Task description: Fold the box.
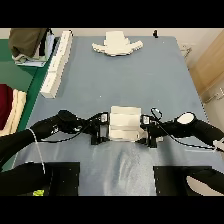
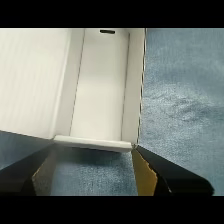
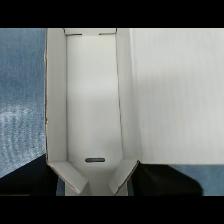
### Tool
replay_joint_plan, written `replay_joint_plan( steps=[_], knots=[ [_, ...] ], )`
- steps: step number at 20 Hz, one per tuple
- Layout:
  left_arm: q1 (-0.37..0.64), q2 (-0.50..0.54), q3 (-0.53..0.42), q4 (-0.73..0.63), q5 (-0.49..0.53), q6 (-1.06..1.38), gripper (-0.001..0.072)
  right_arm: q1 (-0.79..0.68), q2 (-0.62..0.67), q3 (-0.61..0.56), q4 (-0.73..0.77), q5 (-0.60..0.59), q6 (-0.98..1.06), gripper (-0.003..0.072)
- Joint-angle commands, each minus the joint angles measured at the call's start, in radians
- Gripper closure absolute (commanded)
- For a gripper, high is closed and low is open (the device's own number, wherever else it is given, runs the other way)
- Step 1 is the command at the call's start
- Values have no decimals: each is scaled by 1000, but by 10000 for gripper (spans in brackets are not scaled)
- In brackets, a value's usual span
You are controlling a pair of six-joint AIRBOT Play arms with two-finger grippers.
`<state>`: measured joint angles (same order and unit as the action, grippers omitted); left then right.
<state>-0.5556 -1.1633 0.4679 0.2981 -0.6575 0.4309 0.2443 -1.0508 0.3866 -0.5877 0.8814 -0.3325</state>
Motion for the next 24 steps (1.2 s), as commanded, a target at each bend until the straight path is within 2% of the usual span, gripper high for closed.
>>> replay_joint_plan(
  steps=[1,21,24],
  knots=[
    [-6,-14,5,-11,-8,25,11,0,0,1,0,0,0,84],
    [-56,-43,33,2,10,11,12,0,0,1,0,0,0,84],
    [-66,-42,34,99,49,-109,12,0,0,1,0,0,0,84]
  ],
)
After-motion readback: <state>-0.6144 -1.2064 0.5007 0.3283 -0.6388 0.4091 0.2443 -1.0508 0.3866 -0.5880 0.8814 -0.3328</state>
